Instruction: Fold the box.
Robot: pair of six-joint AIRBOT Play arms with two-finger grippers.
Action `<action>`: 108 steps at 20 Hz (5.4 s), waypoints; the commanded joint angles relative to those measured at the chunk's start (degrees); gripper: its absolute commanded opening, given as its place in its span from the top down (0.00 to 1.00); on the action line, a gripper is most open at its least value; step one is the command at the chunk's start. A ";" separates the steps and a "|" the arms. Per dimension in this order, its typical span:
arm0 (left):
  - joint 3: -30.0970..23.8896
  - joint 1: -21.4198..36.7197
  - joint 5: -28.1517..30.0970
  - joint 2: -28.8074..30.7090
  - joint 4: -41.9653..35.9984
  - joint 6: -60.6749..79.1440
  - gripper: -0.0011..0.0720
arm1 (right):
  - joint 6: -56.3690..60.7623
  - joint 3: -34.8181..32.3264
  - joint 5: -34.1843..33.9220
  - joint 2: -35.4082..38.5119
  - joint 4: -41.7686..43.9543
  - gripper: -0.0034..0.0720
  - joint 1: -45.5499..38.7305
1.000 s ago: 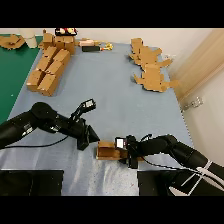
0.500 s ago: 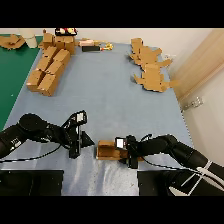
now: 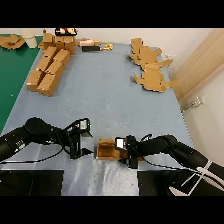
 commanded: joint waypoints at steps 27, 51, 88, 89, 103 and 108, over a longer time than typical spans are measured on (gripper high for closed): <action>-0.55 -12.13 12.04 -9.20 -6.36 6.80 0.03 | 0.02 0.02 0.00 0.02 0.02 0.24 0.00; -0.13 -14.69 11.30 -11.32 -8.68 8.52 0.04 | 0.02 0.02 0.00 0.02 0.00 0.24 0.00; -0.13 -14.67 11.39 -11.32 -8.66 9.09 0.29 | 0.04 0.02 0.50 0.02 0.59 0.24 0.00; -0.13 -14.67 11.39 -11.32 -8.66 9.09 0.29 | 0.04 0.09 0.50 0.04 1.05 0.24 0.00; -0.13 -14.67 11.41 -11.32 -8.66 9.09 0.29 | 11.96 0.15 -4.00 0.11 2.05 0.13 -0.02; -0.13 -14.67 11.41 -11.32 -8.66 9.09 0.29 | 13.94 1.29 -6.16 3.28 0.68 0.00 -1.11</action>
